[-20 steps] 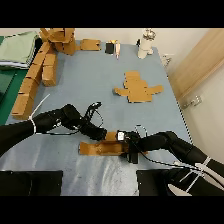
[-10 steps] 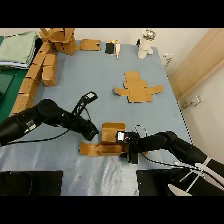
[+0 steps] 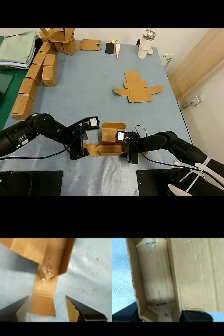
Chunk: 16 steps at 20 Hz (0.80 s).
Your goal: Fold the box.
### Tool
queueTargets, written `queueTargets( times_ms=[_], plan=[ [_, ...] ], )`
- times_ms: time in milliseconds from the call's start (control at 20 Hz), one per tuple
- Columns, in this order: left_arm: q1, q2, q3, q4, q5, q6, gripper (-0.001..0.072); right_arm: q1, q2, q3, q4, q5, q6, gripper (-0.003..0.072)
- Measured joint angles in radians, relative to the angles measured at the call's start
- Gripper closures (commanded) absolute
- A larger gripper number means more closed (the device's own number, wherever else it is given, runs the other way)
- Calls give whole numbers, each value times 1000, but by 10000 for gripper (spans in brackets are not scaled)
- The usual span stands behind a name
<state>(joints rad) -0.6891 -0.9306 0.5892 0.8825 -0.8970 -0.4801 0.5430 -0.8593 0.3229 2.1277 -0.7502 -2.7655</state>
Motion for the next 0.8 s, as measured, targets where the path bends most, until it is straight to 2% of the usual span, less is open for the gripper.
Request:
queueTargets(
  times_ms=[300,400,700,750,800],
  plan=[
    [-66,-56,-10,6,117,175,-11,0,0,0,0,0,0,169],
    [-82,-73,-10,2,148,201,99,0,0,0,0,0,0,169],
    [-127,-122,-11,-46,190,230,105,0,0,0,0,0,0,169],
    [-133,-130,-11,-52,190,230,270,0,0,0,0,0,0,169],
    [-138,-136,-11,-59,193,230,348,0,0,0,0,0,0,169]
  ],
)
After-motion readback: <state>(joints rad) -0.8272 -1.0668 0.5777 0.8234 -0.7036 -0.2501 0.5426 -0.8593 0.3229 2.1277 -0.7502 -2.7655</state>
